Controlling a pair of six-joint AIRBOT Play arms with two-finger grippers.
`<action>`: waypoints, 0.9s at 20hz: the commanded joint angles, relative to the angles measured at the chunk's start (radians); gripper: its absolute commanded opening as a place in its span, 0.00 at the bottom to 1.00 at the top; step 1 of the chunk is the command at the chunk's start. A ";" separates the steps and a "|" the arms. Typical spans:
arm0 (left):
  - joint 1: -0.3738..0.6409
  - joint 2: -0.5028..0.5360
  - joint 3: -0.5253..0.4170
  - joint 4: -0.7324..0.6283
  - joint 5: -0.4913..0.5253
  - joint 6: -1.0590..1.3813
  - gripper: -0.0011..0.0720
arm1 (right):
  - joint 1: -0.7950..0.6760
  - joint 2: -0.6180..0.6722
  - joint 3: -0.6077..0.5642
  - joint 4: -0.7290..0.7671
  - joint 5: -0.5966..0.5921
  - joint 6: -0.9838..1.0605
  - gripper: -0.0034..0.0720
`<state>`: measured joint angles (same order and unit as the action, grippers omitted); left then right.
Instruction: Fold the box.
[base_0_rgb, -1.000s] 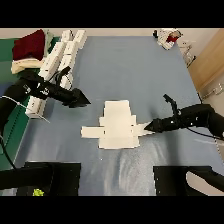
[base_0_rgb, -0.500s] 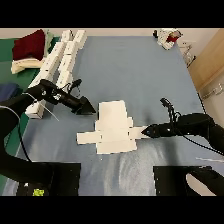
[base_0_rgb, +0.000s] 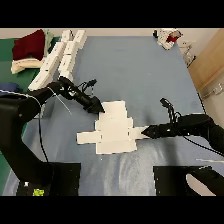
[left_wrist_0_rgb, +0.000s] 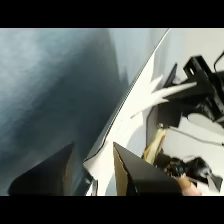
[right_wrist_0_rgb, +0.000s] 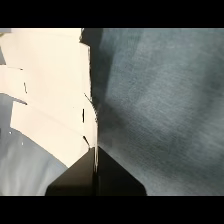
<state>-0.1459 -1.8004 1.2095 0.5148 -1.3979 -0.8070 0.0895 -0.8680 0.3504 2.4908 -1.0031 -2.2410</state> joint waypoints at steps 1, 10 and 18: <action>-0.029 -0.038 0.039 0.009 -0.132 0.067 0.48 | 0.000 0.001 -0.001 -0.006 0.000 0.002 0.05; -0.028 -0.039 0.039 0.009 -0.174 0.130 0.21 | 0.000 0.000 -0.001 -0.008 0.000 0.008 0.05; -0.042 -0.039 0.039 0.000 -0.154 0.224 0.03 | 0.000 0.001 0.003 -0.046 0.022 0.008 0.47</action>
